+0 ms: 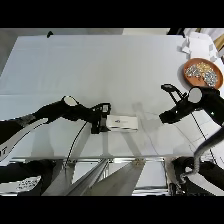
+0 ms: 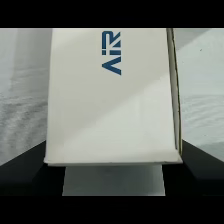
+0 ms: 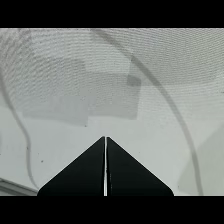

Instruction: Fold the box and place the chain.

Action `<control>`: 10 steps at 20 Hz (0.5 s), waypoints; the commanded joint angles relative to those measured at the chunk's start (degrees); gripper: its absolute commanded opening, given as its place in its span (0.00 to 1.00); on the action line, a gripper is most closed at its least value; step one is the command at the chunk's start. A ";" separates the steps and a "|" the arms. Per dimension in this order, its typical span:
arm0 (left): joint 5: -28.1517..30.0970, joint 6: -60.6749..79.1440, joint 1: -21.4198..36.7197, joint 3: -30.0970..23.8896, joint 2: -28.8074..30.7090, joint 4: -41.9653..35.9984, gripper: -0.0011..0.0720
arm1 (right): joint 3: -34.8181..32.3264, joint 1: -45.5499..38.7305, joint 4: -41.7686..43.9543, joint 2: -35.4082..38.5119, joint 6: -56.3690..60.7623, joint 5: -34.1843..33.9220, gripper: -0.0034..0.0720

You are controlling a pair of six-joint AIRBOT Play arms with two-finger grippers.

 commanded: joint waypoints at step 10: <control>3.26 -19.65 21.07 0.07 21.77 5.90 0.02 | 0.07 -0.04 -0.02 -0.04 0.00 0.04 0.07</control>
